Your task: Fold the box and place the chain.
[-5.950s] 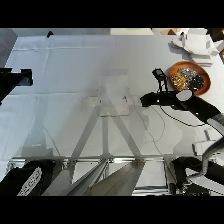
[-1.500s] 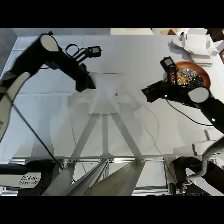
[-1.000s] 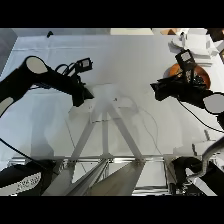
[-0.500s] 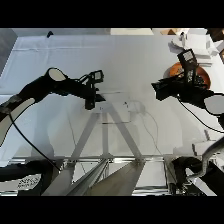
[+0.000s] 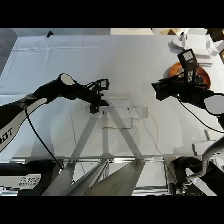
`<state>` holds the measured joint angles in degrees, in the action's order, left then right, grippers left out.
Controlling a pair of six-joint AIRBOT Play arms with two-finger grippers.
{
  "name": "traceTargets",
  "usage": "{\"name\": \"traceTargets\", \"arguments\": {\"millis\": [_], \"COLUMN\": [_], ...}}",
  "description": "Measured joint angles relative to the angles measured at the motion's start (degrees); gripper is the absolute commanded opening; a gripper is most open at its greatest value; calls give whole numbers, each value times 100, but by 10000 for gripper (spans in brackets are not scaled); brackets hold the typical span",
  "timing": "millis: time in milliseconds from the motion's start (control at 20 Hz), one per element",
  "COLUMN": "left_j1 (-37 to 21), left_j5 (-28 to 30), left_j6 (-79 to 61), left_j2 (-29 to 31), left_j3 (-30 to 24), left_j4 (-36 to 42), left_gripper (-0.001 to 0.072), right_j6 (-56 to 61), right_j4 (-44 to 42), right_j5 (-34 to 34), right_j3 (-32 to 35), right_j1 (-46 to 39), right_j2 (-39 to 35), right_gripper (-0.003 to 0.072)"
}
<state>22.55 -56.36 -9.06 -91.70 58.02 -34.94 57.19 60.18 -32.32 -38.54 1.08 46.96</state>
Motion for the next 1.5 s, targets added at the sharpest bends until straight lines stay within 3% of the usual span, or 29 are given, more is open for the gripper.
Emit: {"name": "traceTargets", "arguments": {"millis": [1150, 1250, 1500], "left_j1": [2, 2, 2], "left_j5": [68, 68, 66], "left_j6": [-83, -81, -79], "left_j2": [-192, -192, -195], "left_j3": [2, 2, 0], "left_j4": [-157, -155, -155], "left_gripper": [8, 8, 8], "right_j6": [0, 0, -323], "right_j4": [-7, -4, -42], "right_j5": [-20, -20, -448], "right_j3": [0, 0, 0], "right_j1": [0, 0, 0], "right_j2": [0, 0, 0], "right_gripper": [375, 349, 336]}}
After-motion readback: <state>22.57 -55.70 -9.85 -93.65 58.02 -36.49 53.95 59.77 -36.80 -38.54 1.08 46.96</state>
